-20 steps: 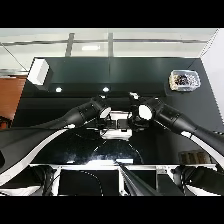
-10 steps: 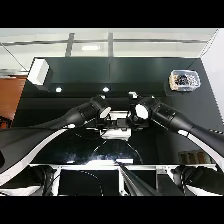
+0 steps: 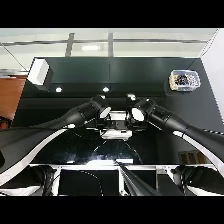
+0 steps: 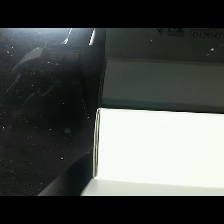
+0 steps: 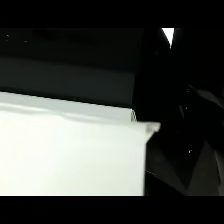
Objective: Fold the box and place the chain.
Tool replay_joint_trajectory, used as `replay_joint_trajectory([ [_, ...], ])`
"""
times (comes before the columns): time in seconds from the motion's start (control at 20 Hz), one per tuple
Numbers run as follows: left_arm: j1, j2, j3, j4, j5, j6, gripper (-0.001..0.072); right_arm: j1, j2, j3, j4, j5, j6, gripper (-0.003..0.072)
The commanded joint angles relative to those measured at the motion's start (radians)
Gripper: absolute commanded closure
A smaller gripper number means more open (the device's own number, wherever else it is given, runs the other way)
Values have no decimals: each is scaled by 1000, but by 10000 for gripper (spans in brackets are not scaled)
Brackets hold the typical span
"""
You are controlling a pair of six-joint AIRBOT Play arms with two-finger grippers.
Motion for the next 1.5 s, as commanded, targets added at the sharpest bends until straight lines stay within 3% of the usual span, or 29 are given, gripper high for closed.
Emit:
replay_joint_trajectory([
  [0.0,0,0,0,0,0,0,679,6,-11,1,-10,-1,11,313],
  [0.35,0,0,0,-1,0,0,679,6,-12,1,-29,0,29,319],
  [0.4,0,0,0,0,0,0,679,6,-12,1,-29,0,29,393],
  [0.5,0,0,0,0,-1,0,679,6,-12,1,-29,0,29,438],
  [1.45,1,0,0,0,-17,0,679,-6,-26,1,-27,3,40,439],
])
